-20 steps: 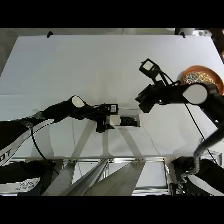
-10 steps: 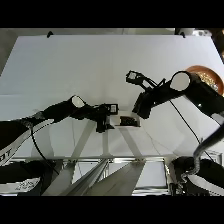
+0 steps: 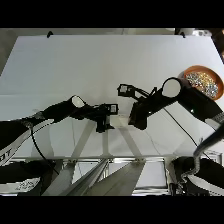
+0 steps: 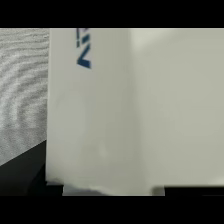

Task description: Fold the box and place the chain.

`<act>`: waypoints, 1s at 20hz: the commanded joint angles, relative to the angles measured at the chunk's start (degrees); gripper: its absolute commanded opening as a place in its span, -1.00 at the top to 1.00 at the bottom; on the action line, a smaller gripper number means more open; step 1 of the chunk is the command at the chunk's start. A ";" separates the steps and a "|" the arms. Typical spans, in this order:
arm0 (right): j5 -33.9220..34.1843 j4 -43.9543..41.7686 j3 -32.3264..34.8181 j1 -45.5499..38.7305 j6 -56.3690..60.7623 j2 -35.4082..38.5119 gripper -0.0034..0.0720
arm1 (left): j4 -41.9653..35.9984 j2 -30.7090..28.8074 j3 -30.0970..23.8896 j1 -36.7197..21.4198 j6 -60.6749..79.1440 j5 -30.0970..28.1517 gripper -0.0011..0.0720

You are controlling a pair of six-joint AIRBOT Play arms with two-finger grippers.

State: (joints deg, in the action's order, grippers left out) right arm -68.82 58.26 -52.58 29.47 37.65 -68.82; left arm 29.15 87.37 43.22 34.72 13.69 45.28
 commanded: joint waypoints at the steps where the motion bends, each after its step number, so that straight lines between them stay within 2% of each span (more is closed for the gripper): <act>1: 6.03 1.77 3.34 2.78 0.02 0.13 -0.08 | 0.02 -0.02 -0.02 0.00 0.00 -0.02 -0.09; 4: 9.75 2.36 3.63 2.91 1.09 0.33 -0.06 | 0.02 -0.02 -0.02 0.00 0.00 -0.02 -0.09; 8: 10.38 7.85 3.65 2.91 1.11 2.64 0.01 | 0.00 -0.02 -0.02 0.00 0.00 -0.02 -0.09; 10: 11.80 8.02 3.67 2.91 1.11 3.23 0.02 | 0.02 -0.02 -0.02 0.02 0.00 -0.02 -0.09; 12: 12.48 7.89 3.67 2.91 1.11 3.28 0.14 | 0.02 -0.02 -0.02 0.00 0.00 -0.02 -0.09; 17: 12.76 7.52 5.20 4.00 1.09 3.28 0.27 | 0.02 -0.02 -0.02 0.00 0.00 -0.02 -0.09; 20: 14.47 7.37 6.12 4.13 1.11 3.28 0.27 | 0.02 -0.02 -0.02 0.00 0.00 -0.02 -0.09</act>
State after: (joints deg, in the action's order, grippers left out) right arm -56.14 65.63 -47.20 33.30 38.72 -65.58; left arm 29.10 87.37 43.22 34.72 13.65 45.28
